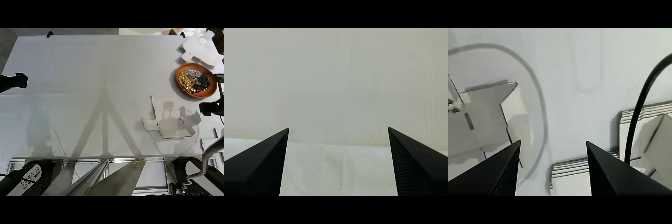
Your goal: Fold the box and place the chain.
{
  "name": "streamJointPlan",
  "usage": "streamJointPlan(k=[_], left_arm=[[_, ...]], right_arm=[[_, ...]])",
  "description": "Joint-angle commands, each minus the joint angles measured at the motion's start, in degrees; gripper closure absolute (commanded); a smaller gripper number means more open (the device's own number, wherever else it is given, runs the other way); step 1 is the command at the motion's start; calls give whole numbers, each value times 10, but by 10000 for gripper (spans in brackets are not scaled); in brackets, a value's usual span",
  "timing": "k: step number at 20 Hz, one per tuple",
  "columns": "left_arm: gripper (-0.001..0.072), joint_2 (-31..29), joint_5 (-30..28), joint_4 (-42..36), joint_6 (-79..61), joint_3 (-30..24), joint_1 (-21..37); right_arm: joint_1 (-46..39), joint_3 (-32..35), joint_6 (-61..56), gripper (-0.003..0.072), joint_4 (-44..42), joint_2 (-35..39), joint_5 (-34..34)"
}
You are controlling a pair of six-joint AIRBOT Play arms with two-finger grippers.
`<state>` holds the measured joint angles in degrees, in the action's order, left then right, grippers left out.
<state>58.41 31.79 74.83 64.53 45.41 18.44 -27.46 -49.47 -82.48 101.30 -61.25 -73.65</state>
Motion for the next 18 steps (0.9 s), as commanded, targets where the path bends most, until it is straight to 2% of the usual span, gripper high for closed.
streamJointPlan(k=[1, 12, 14, 16, 18], left_arm=[[8, 0, 0, 0, 0, 0, 0], [8, 0, 0, 0, 0, 0, 0], [8, 0, 0, 0, 0, 0, 0], [8, 0, 0, 0, 0, 0, 0], [8, 0, 0, 0, 0, 0, 0]], right_arm=[[-2, -50, 33, 222, -51, -68, -50], [-1, -50, 65, 213, -6, -151, -82], [-1, -50, 65, 233, -7, -163, -85], [-1, -50, 65, 293, -10, -174, -83], [-1, -50, 65, 294, -16, -181, -76]])
